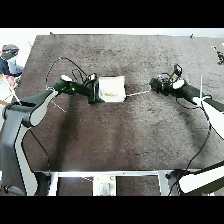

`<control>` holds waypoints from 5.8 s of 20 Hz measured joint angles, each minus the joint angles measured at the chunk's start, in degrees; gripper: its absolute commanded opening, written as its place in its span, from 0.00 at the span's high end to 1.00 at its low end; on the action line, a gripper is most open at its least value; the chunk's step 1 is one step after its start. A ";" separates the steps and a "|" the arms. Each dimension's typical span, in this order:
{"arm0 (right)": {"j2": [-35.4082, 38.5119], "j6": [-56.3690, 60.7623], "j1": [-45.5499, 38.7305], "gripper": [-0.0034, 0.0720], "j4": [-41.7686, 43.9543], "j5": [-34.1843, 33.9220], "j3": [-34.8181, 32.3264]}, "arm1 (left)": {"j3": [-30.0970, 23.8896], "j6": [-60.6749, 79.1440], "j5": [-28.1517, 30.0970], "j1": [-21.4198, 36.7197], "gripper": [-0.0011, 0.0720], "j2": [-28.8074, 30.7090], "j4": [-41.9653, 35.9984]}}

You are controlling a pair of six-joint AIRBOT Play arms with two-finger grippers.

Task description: Fold the box and place the chain.

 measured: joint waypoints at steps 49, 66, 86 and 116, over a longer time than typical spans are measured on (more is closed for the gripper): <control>-0.55 -22.88 5.70 0.51 -10.19 23.54 9.44 | 0.00 0.02 -0.02 0.02 0.43 0.00 -0.02; -5.55 -32.46 6.62 0.94 -12.15 29.51 15.04 | 0.00 0.02 0.00 0.00 0.42 0.00 0.00; 14.25 -27.56 21.66 0.85 -0.07 25.07 17.18 | 0.00 0.02 -0.02 0.00 0.42 0.00 0.00; -14.62 -65.94 7.78 0.80 20.24 45.13 34.69 | 0.00 0.02 -0.02 0.00 0.42 0.00 0.00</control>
